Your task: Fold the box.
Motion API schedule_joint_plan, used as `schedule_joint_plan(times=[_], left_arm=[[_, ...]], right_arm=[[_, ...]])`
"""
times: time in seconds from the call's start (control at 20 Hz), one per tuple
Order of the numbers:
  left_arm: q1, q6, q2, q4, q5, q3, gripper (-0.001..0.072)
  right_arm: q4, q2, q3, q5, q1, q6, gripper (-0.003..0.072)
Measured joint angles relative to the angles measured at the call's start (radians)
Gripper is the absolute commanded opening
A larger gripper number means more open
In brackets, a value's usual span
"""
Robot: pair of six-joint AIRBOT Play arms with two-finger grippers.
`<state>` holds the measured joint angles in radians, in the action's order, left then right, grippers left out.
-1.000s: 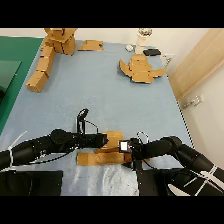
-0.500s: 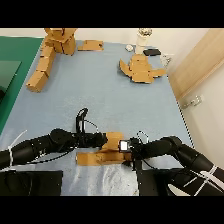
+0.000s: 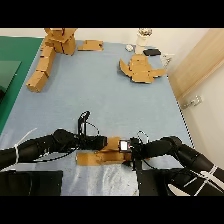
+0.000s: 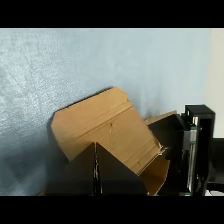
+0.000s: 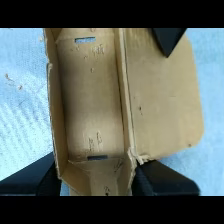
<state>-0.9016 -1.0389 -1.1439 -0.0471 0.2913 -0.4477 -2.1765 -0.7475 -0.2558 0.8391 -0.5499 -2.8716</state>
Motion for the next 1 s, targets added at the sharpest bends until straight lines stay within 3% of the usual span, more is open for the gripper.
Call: schedule_joint_plan(times=[0.3, 0.5, 0.7, 0.95, 1.0], left_arm=[[0.085, 0.014, -0.012, -0.032, 0.095, -0.002, 0.0012], [0.193, 0.147, 0.022, -0.037, 0.299, -0.005, 0.0012], [0.277, 0.383, 0.124, -0.071, 0.521, -0.004, 0.0011], [0.276, 0.415, 0.343, -0.391, 0.607, -0.004, 0.0014], [0.258, 0.414, 0.395, -0.485, 0.607, -0.004, 0.007]], right_arm=[[0.0, 0.0, 0.0, 0.001, 0.0, 0.0, 0.0513], [0.008, 0.0, 0.0, 0.005, 0.0, 0.0, 0.0513], [0.013, 0.0, 0.0, 0.006, 0.0, 0.0, 0.0513], [0.016, 0.0, 0.0, 0.006, 0.0, 0.0, 0.0513], [0.016, 0.0, 0.0, 0.006, 0.0, 0.0, 0.0513]])
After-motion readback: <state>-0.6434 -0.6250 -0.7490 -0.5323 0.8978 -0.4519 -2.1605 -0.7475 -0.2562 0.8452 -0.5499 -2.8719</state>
